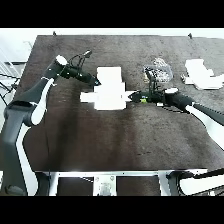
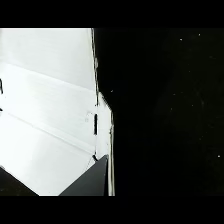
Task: Fold the box and place the chain.
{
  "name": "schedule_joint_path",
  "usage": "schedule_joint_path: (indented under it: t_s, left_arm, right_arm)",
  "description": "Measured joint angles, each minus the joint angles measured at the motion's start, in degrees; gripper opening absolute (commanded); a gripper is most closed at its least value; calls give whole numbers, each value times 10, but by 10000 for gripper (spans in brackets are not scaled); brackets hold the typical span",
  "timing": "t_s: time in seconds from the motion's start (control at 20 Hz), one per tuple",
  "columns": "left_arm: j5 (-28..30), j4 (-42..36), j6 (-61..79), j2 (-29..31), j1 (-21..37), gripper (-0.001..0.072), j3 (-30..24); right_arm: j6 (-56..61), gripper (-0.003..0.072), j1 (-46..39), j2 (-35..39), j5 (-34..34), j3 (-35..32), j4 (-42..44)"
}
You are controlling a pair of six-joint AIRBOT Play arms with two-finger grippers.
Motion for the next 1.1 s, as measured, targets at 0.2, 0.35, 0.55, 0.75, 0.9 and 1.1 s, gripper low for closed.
schedule_joint_path:
  t_s: [0.2, 0.35, 0.55, 0.75, 0.9, 1.1]
  left_arm:
    - [4, -13, 16, -5, -2, 462, 1]
    - [0, -21, 28, -6, -3, 462, 1]
    - [-17, -25, 42, -12, -4, 379, 1]
    - [-22, -32, 53, -15, -3, 344, 1]
    - [-25, -42, 65, -16, -3, 125, 1]
    - [-34, -50, 98, -16, -3, 20, 1]
  right_arm:
    - [-2, 11, 0, 0, 0, 0, 0]
    - [-4, 11, 0, 0, 0, 0, 0]
    - [-4, 11, 0, 0, 0, 0, 0]
    - [-5, 11, 0, 0, 0, 0, -3]
    - [-5, 11, 0, 0, 0, 0, -7]
    - [-5, 13, 0, 0, -1, 0, -9]
